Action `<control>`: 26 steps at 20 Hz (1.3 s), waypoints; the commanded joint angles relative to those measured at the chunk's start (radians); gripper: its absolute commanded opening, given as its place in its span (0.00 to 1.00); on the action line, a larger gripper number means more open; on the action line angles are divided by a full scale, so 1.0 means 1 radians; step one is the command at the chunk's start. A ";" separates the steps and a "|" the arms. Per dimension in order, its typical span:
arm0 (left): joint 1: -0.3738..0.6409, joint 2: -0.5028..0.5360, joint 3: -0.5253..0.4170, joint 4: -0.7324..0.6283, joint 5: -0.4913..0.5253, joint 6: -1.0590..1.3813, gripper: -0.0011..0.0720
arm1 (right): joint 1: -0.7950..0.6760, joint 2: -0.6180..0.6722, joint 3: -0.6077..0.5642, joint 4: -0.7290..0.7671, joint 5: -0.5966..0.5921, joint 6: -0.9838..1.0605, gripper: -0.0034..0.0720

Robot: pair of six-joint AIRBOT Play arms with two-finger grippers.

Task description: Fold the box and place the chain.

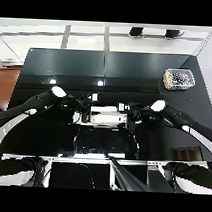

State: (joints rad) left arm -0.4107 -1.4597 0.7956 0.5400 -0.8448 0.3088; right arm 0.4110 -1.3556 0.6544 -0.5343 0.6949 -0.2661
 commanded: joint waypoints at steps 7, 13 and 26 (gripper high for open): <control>0.001 0.000 0.000 0.002 -0.006 0.000 0.05 | 0.003 -0.002 0.000 -0.002 0.000 -0.006 0.69; 0.045 0.092 0.000 0.032 -0.005 -0.190 1.00 | 0.003 -0.002 0.000 -0.001 -0.001 -0.006 0.66; 0.159 0.293 -0.214 -0.224 -0.318 -0.782 0.04 | 0.002 -0.002 0.000 0.001 0.000 -0.004 0.17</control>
